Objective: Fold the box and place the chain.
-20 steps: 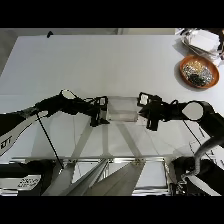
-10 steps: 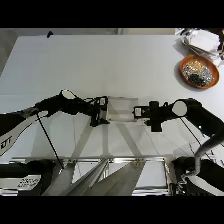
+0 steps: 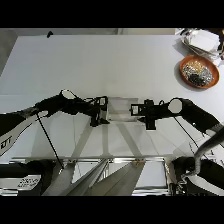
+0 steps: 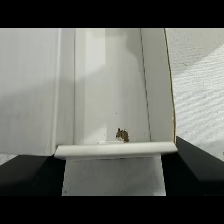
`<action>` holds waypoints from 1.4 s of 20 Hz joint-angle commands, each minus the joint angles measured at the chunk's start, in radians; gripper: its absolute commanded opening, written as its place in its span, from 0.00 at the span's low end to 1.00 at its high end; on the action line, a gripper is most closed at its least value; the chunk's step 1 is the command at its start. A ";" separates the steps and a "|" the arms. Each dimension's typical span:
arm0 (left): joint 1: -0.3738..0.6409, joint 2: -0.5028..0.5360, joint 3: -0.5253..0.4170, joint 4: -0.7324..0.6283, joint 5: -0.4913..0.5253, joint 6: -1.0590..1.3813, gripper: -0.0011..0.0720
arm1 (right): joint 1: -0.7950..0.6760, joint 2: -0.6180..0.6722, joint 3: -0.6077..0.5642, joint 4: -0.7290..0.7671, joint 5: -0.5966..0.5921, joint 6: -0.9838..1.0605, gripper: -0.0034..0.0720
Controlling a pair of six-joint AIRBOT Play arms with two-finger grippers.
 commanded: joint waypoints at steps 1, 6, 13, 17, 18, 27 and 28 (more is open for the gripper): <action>0.000 0.001 0.000 0.000 0.000 0.000 0.39 | 0.001 -0.006 0.000 0.082 -0.002 -0.036 0.29; 0.000 0.001 0.000 0.000 0.000 0.000 0.39 | 0.001 -0.007 0.000 0.104 -0.002 -0.035 0.26; 0.000 0.001 0.000 0.000 0.000 0.000 0.39 | 0.001 -0.042 0.000 0.227 -0.001 -0.076 0.26; 0.000 0.001 0.000 0.000 0.000 0.000 0.39 | 0.001 -0.042 0.000 0.228 0.006 -0.079 0.26; 0.000 0.001 0.000 0.000 0.000 0.000 0.39 | 0.001 -0.042 0.000 0.228 0.012 -0.079 0.26; 0.000 0.001 0.000 0.000 0.000 0.000 0.39 | 0.001 -0.042 0.000 0.228 0.027 -0.078 0.67; 0.000 0.001 0.000 0.000 0.000 0.000 0.39 | 0.001 -0.042 0.000 0.228 0.027 -0.078 0.65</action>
